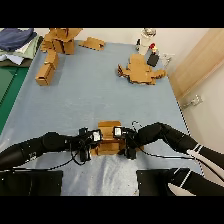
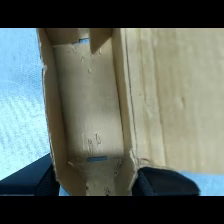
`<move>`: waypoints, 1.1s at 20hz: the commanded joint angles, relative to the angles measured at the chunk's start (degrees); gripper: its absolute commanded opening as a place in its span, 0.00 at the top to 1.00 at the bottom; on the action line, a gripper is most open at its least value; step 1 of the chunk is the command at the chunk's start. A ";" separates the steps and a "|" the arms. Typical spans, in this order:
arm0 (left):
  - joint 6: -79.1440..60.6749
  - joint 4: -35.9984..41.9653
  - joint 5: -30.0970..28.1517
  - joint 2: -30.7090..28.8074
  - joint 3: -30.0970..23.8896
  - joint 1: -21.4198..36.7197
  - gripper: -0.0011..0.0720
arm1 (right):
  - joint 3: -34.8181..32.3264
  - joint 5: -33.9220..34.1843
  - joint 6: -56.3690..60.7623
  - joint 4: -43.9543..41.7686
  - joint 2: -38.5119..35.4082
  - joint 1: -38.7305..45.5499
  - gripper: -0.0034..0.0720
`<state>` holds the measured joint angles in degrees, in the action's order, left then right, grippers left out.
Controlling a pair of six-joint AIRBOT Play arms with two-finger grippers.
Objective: Fold the box.
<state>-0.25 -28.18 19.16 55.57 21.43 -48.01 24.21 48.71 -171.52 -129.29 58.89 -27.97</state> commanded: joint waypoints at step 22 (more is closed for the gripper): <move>107.93 -24.96 9.90 -7.74 -5.38 0.68 0.97 | 0.02 -0.02 -0.17 0.07 -0.04 -0.02 0.29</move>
<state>106.19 -56.77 34.00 44.21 16.19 -44.21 24.21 48.71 -171.72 -129.23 58.89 -27.97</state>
